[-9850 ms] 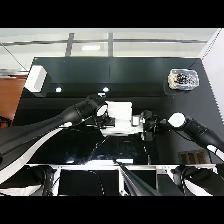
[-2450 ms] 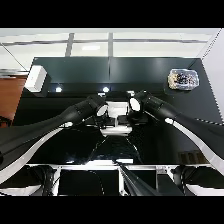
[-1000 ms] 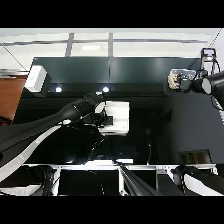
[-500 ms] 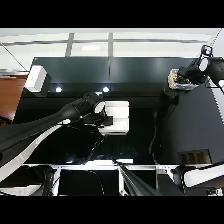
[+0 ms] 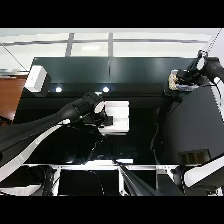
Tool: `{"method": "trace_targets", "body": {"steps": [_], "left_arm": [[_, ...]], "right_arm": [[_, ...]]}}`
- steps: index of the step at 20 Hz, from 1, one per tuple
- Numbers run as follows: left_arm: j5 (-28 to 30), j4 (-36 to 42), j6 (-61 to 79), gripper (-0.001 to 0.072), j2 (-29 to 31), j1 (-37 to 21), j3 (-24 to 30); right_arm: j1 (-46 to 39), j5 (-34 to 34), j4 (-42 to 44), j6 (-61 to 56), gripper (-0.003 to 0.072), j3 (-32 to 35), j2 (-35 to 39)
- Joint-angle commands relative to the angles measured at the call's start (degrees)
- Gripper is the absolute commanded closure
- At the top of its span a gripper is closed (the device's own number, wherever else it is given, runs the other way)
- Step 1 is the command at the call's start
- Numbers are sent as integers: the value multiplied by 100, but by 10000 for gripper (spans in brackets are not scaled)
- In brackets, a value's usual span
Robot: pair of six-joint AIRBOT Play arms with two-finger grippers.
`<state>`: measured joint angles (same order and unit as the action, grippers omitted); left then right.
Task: Fold the box and place the chain.
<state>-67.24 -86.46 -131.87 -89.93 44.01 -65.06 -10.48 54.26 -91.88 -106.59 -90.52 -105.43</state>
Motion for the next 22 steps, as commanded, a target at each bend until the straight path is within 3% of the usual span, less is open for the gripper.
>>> {"method": "trace_targets", "body": {"steps": [1,6,11,15,18,22], "left_arm": [[37,13,7,682,0,0,2],[79,4,7,682,0,0,2],[72,20,7,682,0,2,2],[76,20,7,682,0,2,2],[76,20,7,682,0,2,2],[76,20,7,682,0,0,2]], "right_arm": [[-52,444,-26,577,671,-162,387],[20,485,168,1794,672,-160,2337],[0,553,435,1956,672,-160,4033],[2,951,846,2035,671,-160,4800],[2,1690,1534,2345,671,-136,5108],[188,2192,1781,2441,673,573,5659]]}}
